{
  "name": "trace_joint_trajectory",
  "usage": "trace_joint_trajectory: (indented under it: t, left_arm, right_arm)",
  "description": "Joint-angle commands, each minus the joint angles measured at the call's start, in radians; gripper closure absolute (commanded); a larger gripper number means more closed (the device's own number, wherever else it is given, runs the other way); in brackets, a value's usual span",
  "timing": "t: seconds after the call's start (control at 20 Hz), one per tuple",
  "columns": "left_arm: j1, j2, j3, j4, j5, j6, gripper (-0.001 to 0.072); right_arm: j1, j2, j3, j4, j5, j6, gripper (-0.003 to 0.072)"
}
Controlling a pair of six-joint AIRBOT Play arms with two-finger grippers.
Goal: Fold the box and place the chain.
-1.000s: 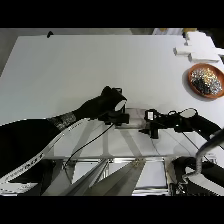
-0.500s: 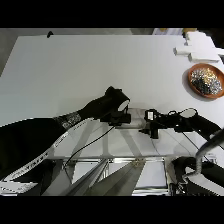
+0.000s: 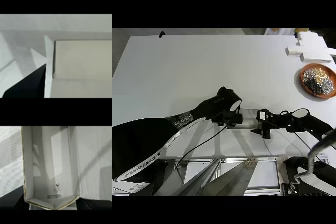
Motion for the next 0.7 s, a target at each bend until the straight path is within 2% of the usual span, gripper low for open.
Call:
trace_joint_trajectory:
  t: [0.0,0.1,0.15,0.2,0.25,0.3,0.45,0.5,0.55,0.65]
  left_arm:
    - [0.004,0.001,-0.019,-0.006,0.005,0.032,0.0413]
    - [0.003,0.001,-0.022,-0.011,0.019,0.048,0.0442]
    - [0.003,0.001,-0.022,-0.015,0.018,0.048,0.0495]
    - [0.003,0.001,-0.022,-0.016,0.013,0.048,0.0642]
    - [0.003,0.001,-0.022,-0.017,0.01,0.047,0.0689]
    - [0.003,0.001,-0.022,-0.017,0.011,0.047,0.0709]
    - [0.003,0.002,-0.022,-0.017,0.011,0.048,0.0709]
    - [0.004,0.005,-0.022,-0.017,0.012,0.048,0.0679]
    - [0.009,0.016,-0.022,-0.017,0.016,0.064,0.0593]
    - [0.031,0.058,-0.022,-0.026,0.018,0.15,0.0352]
  right_arm:
    - [0.0,0.0,0.0,0.0,0.0,0.0,0.0242]
    - [0.0,0.0,0.0,0.0,0.0,0.0,0.0242]
    - [0.0,0.0,0.0,0.0,0.001,0.0,0.0242]
    - [0.0,0.0,0.0,0.0,0.0,0.0,0.0242]
    - [0.0,0.0,0.0,0.0,0.0,0.0,0.0242]
    - [0.0,0.0,0.0,0.0,0.0,0.0,0.0242]
    - [0.0,0.0,0.0,0.0,0.0,0.0,0.0242]
    - [0.0,0.0,0.0,0.0,0.0,0.0,0.0242]
    - [0.0,0.0,0.0,0.0,0.0,0.0,0.0242]
    - [0.0,0.0,0.0,0.0,0.0,0.0,0.0242]
